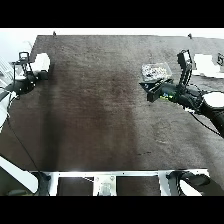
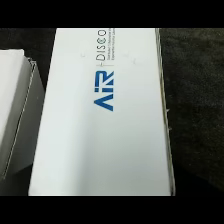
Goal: Fold the box and place the chain.
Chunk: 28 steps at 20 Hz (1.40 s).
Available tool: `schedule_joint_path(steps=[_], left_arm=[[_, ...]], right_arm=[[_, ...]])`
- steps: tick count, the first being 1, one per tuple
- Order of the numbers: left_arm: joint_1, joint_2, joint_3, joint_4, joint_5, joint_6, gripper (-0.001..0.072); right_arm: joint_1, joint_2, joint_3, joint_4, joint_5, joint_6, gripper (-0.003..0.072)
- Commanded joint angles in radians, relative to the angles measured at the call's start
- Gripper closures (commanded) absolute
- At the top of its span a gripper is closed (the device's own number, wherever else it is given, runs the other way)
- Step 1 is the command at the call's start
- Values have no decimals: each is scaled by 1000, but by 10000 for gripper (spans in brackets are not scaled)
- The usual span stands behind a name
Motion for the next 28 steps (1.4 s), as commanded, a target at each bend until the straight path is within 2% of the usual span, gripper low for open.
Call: schedule_joint_path(steps=[1,2,4,5,6,7,10,12,14,18,19,20,21,23,24,26,28], left_arm=[[0,-1,1,0,-45,1,681],[0,-1,1,0,-56,2,416],[0,-1,1,0,-47,1,247],[0,-1,1,0,-46,1,208],[0,-1,1,0,-45,1,209],[0,-1,1,0,-45,1,207],[8,0,1,1,-34,2,-11],[16,0,1,0,-44,0,-11],[16,0,1,0,-48,0,-11],[16,5,0,2,-71,0,-11],[16,12,0,8,-79,1,-11],[16,21,0,16,-83,0,-11],[16,31,0,26,-94,0,-11],[16,62,0,31,-107,-1,-11],[16,80,0,39,-114,-2,-11],[16,123,0,88,-154,-34,-11],[16,173,0,192,-225,-155,-11]], right_arm=[[1,0,0,19,0,0,672],[1,0,0,24,1,0,671],[1,1,0,26,1,0,650],[1,1,0,27,1,0,534],[1,1,0,27,1,0,409],[1,1,0,29,1,0,378],[1,1,0,29,2,0,376],[1,1,0,29,4,0,375],[1,1,0,29,4,0,310],[1,1,0,28,3,-11,303],[1,1,0,28,3,-11,287],[1,1,0,28,3,-11,223],[1,1,0,28,3,-11,200],[0,1,0,28,3,-11,197],[0,1,0,28,3,-11,171],[0,1,0,27,3,-11,171],[0,1,0,24,3,-11,172]])
